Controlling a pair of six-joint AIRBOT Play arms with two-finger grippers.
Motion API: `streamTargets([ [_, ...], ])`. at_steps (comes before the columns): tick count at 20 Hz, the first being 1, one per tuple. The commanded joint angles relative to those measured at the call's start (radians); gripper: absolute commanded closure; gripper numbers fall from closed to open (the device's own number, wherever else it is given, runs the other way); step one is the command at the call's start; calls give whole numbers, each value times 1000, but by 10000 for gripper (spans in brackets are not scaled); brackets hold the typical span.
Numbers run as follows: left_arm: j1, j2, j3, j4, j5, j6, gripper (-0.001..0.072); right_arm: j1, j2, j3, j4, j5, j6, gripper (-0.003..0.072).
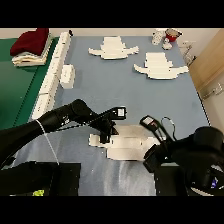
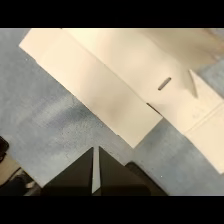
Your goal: Fold the box.
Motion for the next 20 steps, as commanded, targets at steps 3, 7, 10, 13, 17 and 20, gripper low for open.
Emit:
streamTargets([
  [3, 0, 0, 0, 0, 0, 0, 696, 333, -124, -6, -271, 153, 47, 82],
  [7, 0, 0, 0, 0, 0, 0, 696, 339, -297, -5, -289, 167, 39, 83],
  [10, 0, 0, 0, 0, 0, 0, 696, 339, -372, -5, -319, 194, 21, 83],
  [13, 0, 0, 0, 0, 0, 1, 696, 338, -394, -5, -431, 198, 84, 83],
  [17, 0, 0, 0, 0, -2, 0, 696, 338, -383, -3, -550, 195, 251, 82],
  [20, 0, 0, 0, 0, 1, 1, 696, 339, -342, 17, -551, 170, 343, 82],
])
